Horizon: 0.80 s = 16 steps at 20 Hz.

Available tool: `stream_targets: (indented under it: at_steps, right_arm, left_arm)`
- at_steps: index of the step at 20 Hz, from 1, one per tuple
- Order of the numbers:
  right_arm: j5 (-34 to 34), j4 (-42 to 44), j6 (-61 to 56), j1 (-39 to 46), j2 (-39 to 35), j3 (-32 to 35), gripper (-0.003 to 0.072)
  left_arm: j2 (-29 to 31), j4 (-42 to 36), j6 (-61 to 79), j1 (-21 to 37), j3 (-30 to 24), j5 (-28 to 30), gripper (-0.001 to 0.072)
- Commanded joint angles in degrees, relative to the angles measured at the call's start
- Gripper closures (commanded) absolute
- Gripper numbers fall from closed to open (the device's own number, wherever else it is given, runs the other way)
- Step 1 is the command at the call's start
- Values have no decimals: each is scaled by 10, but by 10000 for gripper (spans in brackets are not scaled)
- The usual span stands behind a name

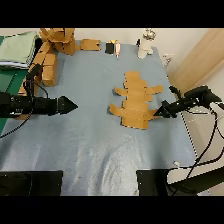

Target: Fold the box.

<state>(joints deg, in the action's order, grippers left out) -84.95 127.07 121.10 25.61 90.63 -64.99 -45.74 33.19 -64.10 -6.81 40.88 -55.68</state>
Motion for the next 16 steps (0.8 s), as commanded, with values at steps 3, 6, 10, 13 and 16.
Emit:
stream_targets:
  at_steps: [3, 6, 10, 13, 16]
  right_arm:
    - [3, 48, 14, -78, -13, 32, 686]
    - [49, 76, 24, -155, -51, 118, 686]
    - [126, 85, 17, -263, -132, 223, 686]
    - [206, 84, 3, -340, -212, 288, 686]
    - [283, 77, 3, -412, -279, 335, 686]
  left_arm:
    - [-1, 7, -5, 1, 0, 0, 100]
    - [0, 25, -34, 1, 0, 0, 100]
    - [0, 43, -34, 0, -2, -11, 101]
    - [-11, 105, -66, 1, -4, -41, 99]
    - [-56, 117, -64, 1, -4, -81, 79]
